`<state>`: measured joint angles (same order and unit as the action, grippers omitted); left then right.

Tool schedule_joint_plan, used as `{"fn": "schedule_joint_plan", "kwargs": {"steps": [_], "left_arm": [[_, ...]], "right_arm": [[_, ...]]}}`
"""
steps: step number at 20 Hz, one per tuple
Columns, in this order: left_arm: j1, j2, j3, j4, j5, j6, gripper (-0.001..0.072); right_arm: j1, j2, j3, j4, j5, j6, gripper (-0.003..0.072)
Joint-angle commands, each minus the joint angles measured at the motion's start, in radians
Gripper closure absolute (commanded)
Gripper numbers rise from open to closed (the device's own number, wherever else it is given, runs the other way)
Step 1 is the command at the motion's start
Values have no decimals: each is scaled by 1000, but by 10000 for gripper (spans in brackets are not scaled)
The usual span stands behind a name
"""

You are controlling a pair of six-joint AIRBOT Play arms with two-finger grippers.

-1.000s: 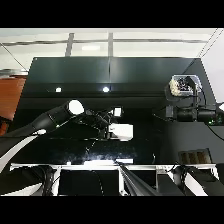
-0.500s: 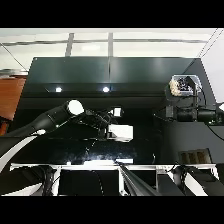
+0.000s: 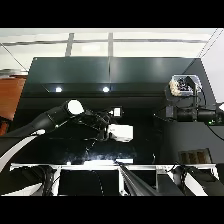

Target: Fold the box and place the chain.

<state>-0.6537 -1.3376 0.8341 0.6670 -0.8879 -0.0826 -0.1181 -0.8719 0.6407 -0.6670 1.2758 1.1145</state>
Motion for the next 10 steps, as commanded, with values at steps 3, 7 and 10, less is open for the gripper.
{"fn": "schedule_joint_plan", "kwargs": {"steps": [3, 7, 10], "left_arm": [[-3, -38, 0, 0, -4, -1, 1], [-6, -64, 0, -10, -7, -1, 1], [-24, -82, -1, -3, 18, -7, 2]], "right_arm": [[0, 1, 1, 0, 0, 0, 665], [0, 1, 1, 0, 0, 0, 665], [0, 1, 1, 0, -1, 0, 664]]}}
